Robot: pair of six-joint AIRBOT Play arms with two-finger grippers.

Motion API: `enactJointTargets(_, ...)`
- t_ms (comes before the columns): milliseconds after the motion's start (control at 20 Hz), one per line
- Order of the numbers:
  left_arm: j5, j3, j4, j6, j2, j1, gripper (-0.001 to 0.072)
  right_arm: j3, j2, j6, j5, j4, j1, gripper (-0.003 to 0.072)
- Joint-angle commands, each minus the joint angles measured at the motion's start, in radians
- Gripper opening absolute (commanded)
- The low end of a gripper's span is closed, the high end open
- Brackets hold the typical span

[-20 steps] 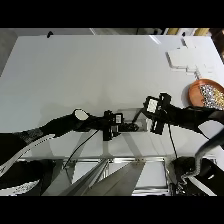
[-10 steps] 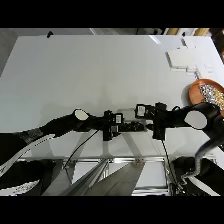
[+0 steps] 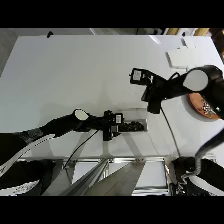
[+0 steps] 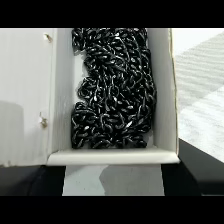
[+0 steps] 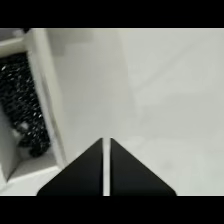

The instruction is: Fold the box and place the chain.

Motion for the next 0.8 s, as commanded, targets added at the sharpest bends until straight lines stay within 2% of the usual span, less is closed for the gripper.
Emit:
enactJointTargets(0,0.0,0.0,0.0,0.0,0.001,0.0,0.0204,0.036,-0.115,-0.003,0.007,0.06,-0.006,0.0017)
enactJointTargets(200,0.0,0.0,0.0,0.0,0.001,0.0,0.0204,-0.009,-0.105,-0.062,0.058,0.16,0.025,0.0017)
enactJointTargets(350,0.0,0.0,0.0,0.0,0.001,0.0,0.0204,-0.1,-0.06,-0.138,0.058,0.223,0.029,0.0024)
enactJointTargets(400,0.0,0.0,0.0,0.0,0.001,0.0,0.0204,-0.13,-0.038,-0.152,0.056,0.223,0.037,0.0072)
enactJointTargets(550,0.0,0.0,0.0,0.0,0.001,0.0,0.0204,-0.209,0.045,-0.193,0.015,0.215,0.069,0.0131)
enactJointTargets(650,0.0,0.0,0.0,0.0,0.001,0.0,0.0204,-0.259,0.098,-0.204,-0.048,0.211,0.084,0.0203)
enactJointTargets(750,0.0,0.0,0.0,0.0,0.001,0.0,0.0204,-0.305,0.137,-0.207,-0.085,0.196,0.1,0.0203)
